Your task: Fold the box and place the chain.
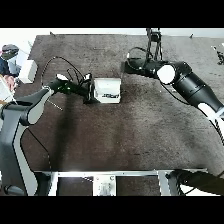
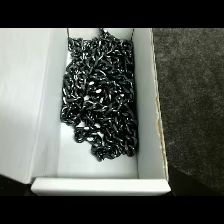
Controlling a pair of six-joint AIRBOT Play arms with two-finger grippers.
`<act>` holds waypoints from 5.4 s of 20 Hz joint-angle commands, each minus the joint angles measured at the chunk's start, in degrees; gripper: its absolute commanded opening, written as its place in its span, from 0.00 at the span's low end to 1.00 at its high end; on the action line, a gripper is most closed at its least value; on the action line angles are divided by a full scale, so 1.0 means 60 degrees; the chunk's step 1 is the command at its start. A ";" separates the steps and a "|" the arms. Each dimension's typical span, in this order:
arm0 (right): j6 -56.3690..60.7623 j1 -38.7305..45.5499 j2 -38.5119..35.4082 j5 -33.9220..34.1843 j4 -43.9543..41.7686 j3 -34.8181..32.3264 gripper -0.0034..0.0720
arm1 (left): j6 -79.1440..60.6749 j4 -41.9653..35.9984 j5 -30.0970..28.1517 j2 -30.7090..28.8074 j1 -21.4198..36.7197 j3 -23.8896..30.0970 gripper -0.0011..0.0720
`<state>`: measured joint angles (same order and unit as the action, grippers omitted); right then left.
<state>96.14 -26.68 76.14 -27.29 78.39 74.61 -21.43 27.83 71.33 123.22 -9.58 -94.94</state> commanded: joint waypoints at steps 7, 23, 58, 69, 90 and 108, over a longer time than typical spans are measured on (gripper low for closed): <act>-0.0026 -0.1100 0.0430 0.1024 -0.0076 -0.0011 0.06 | 0.0000 0.0000 0.0000 0.0000 0.0007 -0.0007 0.55; -0.1810 0.0306 0.1621 -0.0572 -0.0033 0.0262 0.50 | 0.0000 0.0000 -0.0004 0.0000 0.0007 -0.0007 0.55; -1.6105 0.1636 0.4597 -0.5996 -0.7195 0.2284 0.35 | 0.0000 0.0000 0.0000 0.0000 0.0007 -0.0007 0.55; -1.6313 0.1596 0.4754 -0.5544 -0.7140 0.2266 0.44 | 0.0000 0.0000 -0.0004 0.0000 0.0007 -0.0007 0.55; -1.6236 0.1264 0.4641 -0.3891 -0.6597 0.2277 0.49 | -0.0004 0.0000 0.0000 0.0000 0.0007 -0.0007 0.55; -1.5151 0.1217 0.4714 -0.4506 -0.5679 0.2262 0.34 | 0.0000 0.0000 0.0004 0.0000 0.0007 -0.0007 0.55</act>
<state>3.11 -19.20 104.33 -52.75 42.74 88.20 -21.41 27.81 71.33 123.20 -9.58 -94.94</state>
